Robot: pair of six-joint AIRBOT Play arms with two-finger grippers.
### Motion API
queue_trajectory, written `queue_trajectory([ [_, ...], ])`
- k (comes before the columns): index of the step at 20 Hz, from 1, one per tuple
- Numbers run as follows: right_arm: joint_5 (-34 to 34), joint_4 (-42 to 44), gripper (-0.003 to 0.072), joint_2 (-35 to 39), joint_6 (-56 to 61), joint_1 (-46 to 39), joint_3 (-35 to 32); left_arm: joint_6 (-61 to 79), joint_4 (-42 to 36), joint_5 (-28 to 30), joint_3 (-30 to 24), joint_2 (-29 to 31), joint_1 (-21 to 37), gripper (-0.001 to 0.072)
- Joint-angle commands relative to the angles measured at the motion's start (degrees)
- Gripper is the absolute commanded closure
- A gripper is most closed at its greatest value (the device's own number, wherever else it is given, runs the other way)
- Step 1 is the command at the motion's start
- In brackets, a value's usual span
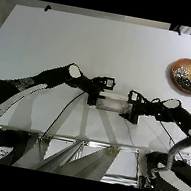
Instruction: Fold the box and place the chain.
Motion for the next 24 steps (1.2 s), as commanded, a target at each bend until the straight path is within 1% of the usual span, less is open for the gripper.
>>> queue_trajectory([
  [1,-1.84,0.00,0.0039,0.22,-0.20,-0.17,0.02,0.00,0.04,-0.02,0.00,-0.02,-0.02,0.0699],
  [5,-3.74,0.26,0.0049,0.20,-2.05,1.09,0.02,0.00,0.04,-0.02,0.00,-0.02,-0.02,0.0699],
  [6,-3.96,0.24,0.0066,0.20,-2.47,1.49,0.02,0.00,0.04,-0.04,0.00,-0.02,-0.02,0.0699],
  [8,-3.87,0.22,0.0161,0.07,-2.56,1.79,0.02,0.00,0.04,-0.04,0.00,-0.02,-0.02,0.0699],
  [22,-3.67,-0.20,0.0171,-0.52,-2.56,1.79,0.00,0.00,0.04,-0.04,0.00,-0.02,-0.02,0.0699],
  [23,-3.67,-0.22,0.0209,-0.52,-2.56,1.79,0.02,0.00,0.04,-0.02,0.00,-0.02,-0.02,0.0699],
  [24,-3.56,-0.24,0.0285,-0.52,-2.56,1.79,0.00,0.00,0.04,-0.04,0.00,-0.02,-0.02,0.0699],
])
